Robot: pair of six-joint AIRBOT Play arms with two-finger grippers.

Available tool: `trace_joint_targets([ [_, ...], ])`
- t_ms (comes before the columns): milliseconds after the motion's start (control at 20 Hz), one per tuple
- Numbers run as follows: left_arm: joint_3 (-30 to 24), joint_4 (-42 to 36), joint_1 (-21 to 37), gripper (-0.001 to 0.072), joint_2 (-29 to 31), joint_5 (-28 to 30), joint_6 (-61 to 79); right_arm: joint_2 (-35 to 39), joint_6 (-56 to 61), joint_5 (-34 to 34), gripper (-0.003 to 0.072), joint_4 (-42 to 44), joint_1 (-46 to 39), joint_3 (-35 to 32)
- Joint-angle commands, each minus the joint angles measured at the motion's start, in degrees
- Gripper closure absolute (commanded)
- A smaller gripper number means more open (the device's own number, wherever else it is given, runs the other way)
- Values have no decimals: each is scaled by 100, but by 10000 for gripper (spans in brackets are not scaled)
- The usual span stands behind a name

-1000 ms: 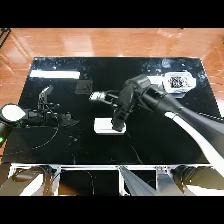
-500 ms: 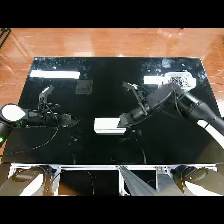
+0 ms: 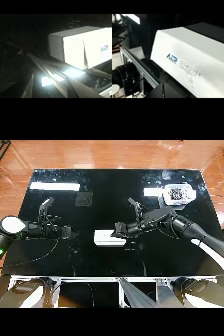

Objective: Fold the box and place the chain.

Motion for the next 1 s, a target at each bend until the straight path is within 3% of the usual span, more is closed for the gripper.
trace_joint_targets([
  [0, 4, 0, 4, 201, -2, 0, 7, -173, 68, -9, 665, -146, 11, -28],
  [950, 4, -4, 4, 201, -2, 2, 7, -354, 208, 337, 665, -555, 13, -28],
])
